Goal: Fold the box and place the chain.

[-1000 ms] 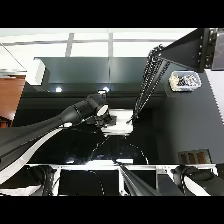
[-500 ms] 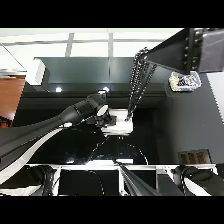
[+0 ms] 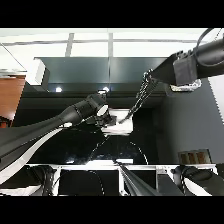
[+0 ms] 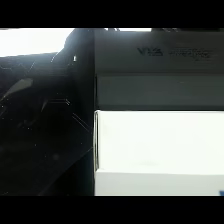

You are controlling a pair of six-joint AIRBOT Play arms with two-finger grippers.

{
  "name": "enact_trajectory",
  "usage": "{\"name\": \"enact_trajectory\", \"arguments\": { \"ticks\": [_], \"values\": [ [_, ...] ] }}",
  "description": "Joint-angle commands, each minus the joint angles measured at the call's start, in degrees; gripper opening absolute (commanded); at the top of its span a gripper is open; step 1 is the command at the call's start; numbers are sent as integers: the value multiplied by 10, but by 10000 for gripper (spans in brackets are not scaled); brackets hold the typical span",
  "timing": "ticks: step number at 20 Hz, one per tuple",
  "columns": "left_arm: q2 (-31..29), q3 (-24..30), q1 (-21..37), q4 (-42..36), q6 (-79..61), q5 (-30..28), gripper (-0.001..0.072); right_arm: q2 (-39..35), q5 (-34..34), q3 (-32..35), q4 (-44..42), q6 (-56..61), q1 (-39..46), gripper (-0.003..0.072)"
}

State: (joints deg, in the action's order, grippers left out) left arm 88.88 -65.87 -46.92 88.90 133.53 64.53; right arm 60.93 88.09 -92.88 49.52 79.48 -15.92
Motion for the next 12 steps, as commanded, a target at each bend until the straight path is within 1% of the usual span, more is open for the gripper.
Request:
{"name": "enact_trajectory", "arguments": {
  "ticks": [1, 4, 7, 12],
  "values": [
    [0, 0, 0, 0, 0, 0, 28, 1, 4, 41, 39, 9, -5, 9],
    [0, 0, 0, 0, 0, 0, 28, 1, -31, 103, 34, 9, -22, 9],
    [0, 0, 0, 0, 0, 0, 28, 1, -61, 145, 8, 8, -36, 9],
    [0, 0, 0, 0, 0, 0, 28, -1, -65, 135, -15, 6, -37, 9]
  ]
}}
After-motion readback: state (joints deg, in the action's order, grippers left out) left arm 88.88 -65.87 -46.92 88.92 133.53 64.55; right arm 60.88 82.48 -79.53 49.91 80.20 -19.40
